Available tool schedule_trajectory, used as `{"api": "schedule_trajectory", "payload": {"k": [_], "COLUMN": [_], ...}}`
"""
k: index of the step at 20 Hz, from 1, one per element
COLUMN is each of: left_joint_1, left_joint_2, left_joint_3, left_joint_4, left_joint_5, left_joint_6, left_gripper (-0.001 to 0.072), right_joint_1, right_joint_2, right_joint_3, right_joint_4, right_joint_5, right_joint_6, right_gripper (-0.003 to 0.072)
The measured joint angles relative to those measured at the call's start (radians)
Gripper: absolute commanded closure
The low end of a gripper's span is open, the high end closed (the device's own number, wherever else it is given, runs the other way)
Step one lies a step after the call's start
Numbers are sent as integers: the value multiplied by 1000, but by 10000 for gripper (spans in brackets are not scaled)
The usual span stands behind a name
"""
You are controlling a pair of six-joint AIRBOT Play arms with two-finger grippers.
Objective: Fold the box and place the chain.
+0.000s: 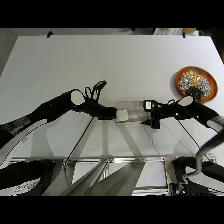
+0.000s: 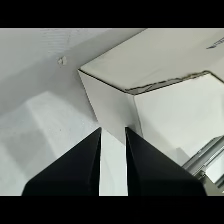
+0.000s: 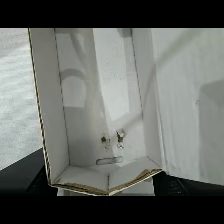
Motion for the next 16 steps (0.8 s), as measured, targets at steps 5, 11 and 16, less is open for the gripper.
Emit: {"api": "schedule_trajectory", "payload": {"k": [5, 11, 16], "left_joint_1": [13, 20, -5], "left_joint_2": [7, 12, -3], "left_joint_3": [3, 40, 57], "left_joint_4": [5, 6, 24], "left_joint_5": [-37, -77, -74], "left_joint_6": [-8, -30, -63], "left_gripper": [495, 487, 433], "right_joint_1": [0, 0, 0], "right_joint_2": [0, 0, 0], "right_joint_3": [0, 0, 0], "right_joint_4": [0, 0, 0], "right_joint_5": [-1, -1, -1], "right_joint_6": [0, 0, 0], "right_gripper": [274, 274, 274]}}
